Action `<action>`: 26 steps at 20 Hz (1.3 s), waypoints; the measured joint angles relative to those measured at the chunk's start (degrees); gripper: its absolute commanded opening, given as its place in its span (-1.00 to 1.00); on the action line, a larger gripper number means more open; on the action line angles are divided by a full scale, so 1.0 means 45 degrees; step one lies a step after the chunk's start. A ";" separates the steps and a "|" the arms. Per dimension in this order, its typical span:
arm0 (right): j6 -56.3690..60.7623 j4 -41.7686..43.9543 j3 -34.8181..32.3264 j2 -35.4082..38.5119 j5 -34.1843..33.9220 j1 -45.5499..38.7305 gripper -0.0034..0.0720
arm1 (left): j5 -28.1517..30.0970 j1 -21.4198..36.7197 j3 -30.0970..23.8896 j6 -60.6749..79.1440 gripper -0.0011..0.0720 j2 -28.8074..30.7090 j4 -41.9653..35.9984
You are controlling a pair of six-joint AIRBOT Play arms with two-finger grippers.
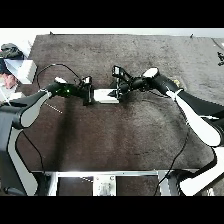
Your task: Fold the box and place the chain.
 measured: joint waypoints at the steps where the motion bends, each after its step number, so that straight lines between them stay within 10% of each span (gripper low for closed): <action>1: 0.0087 0.0058 -0.0146 0.0146 0.0034 -0.0010 0.07 | 0.0000 0.0000 0.0000 0.0000 0.03 0.0000 0.0000; 26: -0.2633 0.1083 -0.1141 -0.0165 -0.2361 0.0661 0.07 | 0.0010 0.0005 0.0000 -0.0015 0.03 0.0000 -0.0024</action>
